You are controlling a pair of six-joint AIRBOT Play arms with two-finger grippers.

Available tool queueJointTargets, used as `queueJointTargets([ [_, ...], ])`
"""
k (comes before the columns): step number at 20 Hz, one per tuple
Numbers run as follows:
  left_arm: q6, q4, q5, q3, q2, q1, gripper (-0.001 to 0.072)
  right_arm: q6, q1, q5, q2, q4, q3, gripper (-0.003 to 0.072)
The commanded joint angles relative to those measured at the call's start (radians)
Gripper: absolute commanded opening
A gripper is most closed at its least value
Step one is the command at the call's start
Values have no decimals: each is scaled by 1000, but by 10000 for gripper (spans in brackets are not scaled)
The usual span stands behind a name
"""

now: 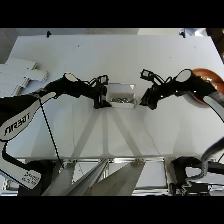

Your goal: Fold the box and place the chain.

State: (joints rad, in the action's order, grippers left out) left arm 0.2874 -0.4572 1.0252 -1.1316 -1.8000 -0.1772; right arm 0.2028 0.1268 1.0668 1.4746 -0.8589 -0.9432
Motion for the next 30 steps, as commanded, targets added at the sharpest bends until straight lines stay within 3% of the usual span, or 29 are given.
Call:
queueJointTargets([
  [1, 0, 0, 0, 0, 0, 1, 281, -114, 12, -19, 69, 51, 5, 297],
  [9, 0, 0, 0, 0, 0, 1, 281, -134, 24, -115, 75, 103, 4, 286],
  [13, 0, 0, 0, 0, 0, 1, 281, -133, 23, -115, 75, 100, 4, 25],
  [14, 0, 0, 0, 0, 0, 1, 281, -133, 24, -113, 74, 93, 4, 10],
  [20, 0, 0, 0, 0, 0, 1, 281, -51, 23, -49, 27, -11, 4, 9],
  [23, 0, 0, 0, 0, 0, 1, 281, -23, 24, 11, -42, 10, 3, 9],
  [26, 0, 0, 0, 0, 0, 1, 281, -24, 24, 42, -117, 81, 3, 9],
  [30, 0, 0, 0, 0, 0, 1, 281, -29, 25, 40, -156, 314, 2, 10],
])
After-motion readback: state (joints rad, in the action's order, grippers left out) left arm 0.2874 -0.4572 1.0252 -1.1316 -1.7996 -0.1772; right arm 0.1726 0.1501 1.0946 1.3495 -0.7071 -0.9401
